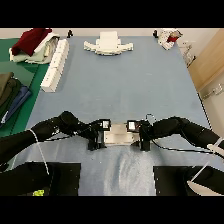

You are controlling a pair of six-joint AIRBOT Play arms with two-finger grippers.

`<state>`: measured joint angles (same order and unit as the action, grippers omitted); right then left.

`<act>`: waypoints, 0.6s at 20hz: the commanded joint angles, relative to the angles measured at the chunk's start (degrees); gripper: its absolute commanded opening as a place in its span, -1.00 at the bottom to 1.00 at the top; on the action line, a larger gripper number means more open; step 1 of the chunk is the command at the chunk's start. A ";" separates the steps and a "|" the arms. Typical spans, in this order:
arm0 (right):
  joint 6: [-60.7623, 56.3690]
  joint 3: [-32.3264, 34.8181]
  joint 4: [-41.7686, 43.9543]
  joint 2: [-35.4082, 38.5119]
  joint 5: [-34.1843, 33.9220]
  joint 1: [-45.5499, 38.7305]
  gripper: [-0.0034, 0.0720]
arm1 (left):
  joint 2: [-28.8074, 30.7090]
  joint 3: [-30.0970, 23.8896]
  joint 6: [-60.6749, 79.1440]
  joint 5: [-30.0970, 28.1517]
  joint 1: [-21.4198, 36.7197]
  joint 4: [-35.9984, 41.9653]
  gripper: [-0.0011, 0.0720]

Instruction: Fold the box.

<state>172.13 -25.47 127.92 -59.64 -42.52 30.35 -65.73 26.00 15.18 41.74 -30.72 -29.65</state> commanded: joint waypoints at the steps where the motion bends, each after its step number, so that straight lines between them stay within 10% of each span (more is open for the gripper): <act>1: -0.02 -0.04 0.02 -0.04 0.04 -0.02 0.27 | -0.39 -0.04 -1.16 -1.29 -0.02 0.13 0.89; 12: -0.02 -0.04 0.02 -0.04 0.02 -0.02 0.27 | -0.50 -0.04 -3.67 -3.34 -1.33 -0.42 0.57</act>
<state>172.07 -25.47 127.94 -59.64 -42.50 30.35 -66.11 26.00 12.49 39.57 -31.46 -29.67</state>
